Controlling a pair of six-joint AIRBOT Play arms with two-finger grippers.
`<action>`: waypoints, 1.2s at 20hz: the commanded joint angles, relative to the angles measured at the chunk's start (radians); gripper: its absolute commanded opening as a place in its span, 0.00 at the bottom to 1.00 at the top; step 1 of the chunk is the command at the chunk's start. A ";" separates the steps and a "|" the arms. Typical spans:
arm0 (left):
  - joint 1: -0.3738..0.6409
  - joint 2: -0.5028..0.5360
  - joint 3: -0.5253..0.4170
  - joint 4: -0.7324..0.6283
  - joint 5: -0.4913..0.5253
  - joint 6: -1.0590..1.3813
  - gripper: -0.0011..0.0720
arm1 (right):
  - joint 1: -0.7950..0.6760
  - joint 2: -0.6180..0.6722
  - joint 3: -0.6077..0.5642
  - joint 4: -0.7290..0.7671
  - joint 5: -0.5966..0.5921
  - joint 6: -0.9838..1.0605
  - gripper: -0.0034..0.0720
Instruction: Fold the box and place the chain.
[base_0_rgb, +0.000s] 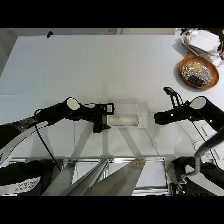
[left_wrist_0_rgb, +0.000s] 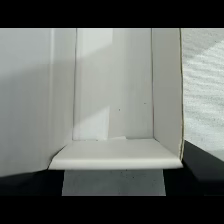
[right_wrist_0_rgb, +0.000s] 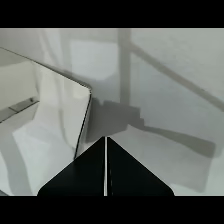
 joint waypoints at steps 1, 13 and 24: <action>0.000 0.000 0.000 0.000 0.000 0.000 0.39 | 0.018 -0.053 0.000 0.053 -0.002 -0.050 0.06; 0.000 0.000 0.000 0.000 0.000 0.000 0.39 | 0.061 -0.001 0.004 0.198 0.059 -0.090 0.29; 0.000 0.000 0.000 0.000 0.000 0.000 0.39 | 0.061 0.000 0.004 0.287 0.137 -0.113 0.51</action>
